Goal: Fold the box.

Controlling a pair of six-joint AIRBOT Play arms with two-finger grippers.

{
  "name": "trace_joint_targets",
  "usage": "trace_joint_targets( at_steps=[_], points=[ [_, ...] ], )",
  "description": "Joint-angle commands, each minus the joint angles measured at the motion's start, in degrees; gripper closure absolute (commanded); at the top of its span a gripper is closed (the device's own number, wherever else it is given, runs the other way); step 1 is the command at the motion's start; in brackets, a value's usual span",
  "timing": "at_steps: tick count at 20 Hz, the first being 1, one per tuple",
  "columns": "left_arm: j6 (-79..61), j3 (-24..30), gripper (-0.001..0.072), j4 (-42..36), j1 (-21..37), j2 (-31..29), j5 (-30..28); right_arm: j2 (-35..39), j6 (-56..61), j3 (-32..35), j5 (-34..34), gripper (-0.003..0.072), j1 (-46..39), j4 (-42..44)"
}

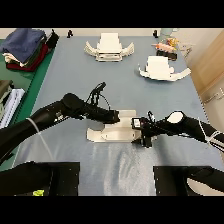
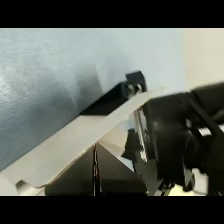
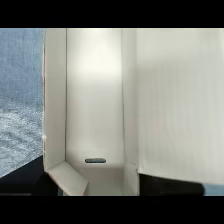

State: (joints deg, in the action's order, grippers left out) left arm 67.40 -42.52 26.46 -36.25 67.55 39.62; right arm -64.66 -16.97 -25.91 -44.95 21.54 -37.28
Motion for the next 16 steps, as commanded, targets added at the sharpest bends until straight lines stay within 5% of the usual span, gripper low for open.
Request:
trace_joint_targets(
  at_steps=[1,5,16],
  points=[
    [3.6,-0.4,0.0696,-1.6,1.3,5.4,-2.6,0.0,0.0,0.0,0.0,0.0080,0.0,0.0],
    [4.5,-0.5,0.0696,-1.6,1.2,9.1,-2.4,0.0,0.0,0.0,0.0,0.0080,0.0,0.0],
    [0.2,-4.3,0.0695,-2.4,1.4,8.1,1.0,0.0,0.0,0.0,0.0,0.0080,0.0,0.0]
  ],
)
